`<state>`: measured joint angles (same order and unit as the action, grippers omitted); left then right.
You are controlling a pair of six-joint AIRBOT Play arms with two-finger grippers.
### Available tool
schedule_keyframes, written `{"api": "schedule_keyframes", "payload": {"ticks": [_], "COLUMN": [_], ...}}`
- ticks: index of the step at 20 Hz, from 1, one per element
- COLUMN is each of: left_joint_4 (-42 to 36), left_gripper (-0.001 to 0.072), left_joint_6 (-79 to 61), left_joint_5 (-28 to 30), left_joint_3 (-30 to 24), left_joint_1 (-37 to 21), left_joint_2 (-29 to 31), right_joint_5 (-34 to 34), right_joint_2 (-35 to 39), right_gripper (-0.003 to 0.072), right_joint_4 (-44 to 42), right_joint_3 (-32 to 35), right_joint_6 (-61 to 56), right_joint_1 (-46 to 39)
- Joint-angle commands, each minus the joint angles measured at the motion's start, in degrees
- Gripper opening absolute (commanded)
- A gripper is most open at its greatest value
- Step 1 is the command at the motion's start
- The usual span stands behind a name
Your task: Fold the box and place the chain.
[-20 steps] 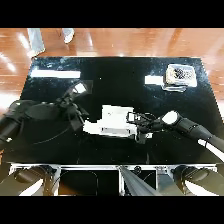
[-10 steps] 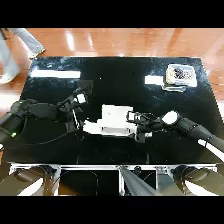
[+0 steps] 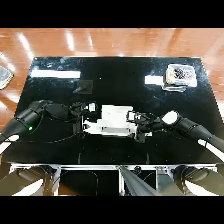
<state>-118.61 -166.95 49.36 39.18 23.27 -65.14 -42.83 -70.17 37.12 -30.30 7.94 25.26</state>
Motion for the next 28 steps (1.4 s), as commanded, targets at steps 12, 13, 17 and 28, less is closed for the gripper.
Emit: {"api": "schedule_keyframes", "payload": {"ticks": [12, 13, 17, 28], "left_joint_4": [-4.8, -5.7, -7.8, -10.6], "left_gripper": [0.0576, 0.053, 0.0408, 0.0356], "left_joint_6": [-0.6, -0.6, -0.6, -0.7], "left_joint_5": [-2.0, -2.0, -1.6, -1.6], "left_joint_3": [0.0, 0.0, 0.0, 0.0], "left_joint_1": [5.2, 5.2, 5.2, 6.1], "left_joint_2": [-5.7, -5.7, -5.7, -5.7], "right_joint_5": [0.0, 0.0, 0.0, 0.0], "right_joint_2": [0.0, 0.0, 0.0, 0.0], "right_gripper": [0.0685, 0.0685, 0.0685, 0.0685], "right_joint_4": [0.0, 0.0, 0.0, 0.0], "right_joint_3": [0.0, 0.0, 0.0, 0.0], "right_joint_6": [0.0, 0.0, 0.0, 0.0], "right_joint_1": [0.0, 0.0, 0.0, 0.0]}}
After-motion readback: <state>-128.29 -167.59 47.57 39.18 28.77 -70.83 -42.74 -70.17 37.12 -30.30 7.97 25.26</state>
